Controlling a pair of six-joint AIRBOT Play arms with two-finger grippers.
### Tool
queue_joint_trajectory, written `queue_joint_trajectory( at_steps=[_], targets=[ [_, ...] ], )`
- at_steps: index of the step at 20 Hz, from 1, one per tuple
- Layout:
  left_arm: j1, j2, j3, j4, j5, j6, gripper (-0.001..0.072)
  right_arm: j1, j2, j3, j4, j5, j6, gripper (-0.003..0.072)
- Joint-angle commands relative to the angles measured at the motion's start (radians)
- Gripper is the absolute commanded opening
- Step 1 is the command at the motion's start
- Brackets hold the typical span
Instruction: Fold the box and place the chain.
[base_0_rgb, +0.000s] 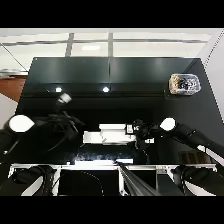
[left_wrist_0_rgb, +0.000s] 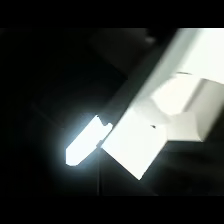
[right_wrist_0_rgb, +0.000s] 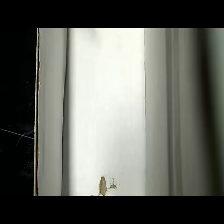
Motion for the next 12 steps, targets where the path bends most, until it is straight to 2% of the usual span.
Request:
queue_joint_trajectory(
  at_steps=[1,3,5,9,12],
  targets=[
    [0.266,0.042,-0.074,0.010,-0.085,-0.539,0.0027,0.001,-0.001,-0.001,0.002,-0.003,0.001,0.0532],
    [0.347,0.009,-0.135,-0.013,-0.103,-0.587,0.0027,0.001,-0.001,-0.001,0.002,-0.004,0.003,0.0531],
    [0.359,-0.023,-0.182,-0.076,-0.098,-0.586,0.0027,0.001,-0.001,-0.001,0.002,-0.004,0.003,0.0532],
    [0.278,-0.097,-0.194,-0.152,-0.097,-0.479,0.0029,0.001,-0.001,-0.001,0.002,-0.004,0.003,0.0532],
    [0.180,-0.205,-0.194,-0.236,-0.097,-0.415,0.0028,0.001,-0.001,-0.001,0.002,-0.004,0.003,0.0532]
  ],
)
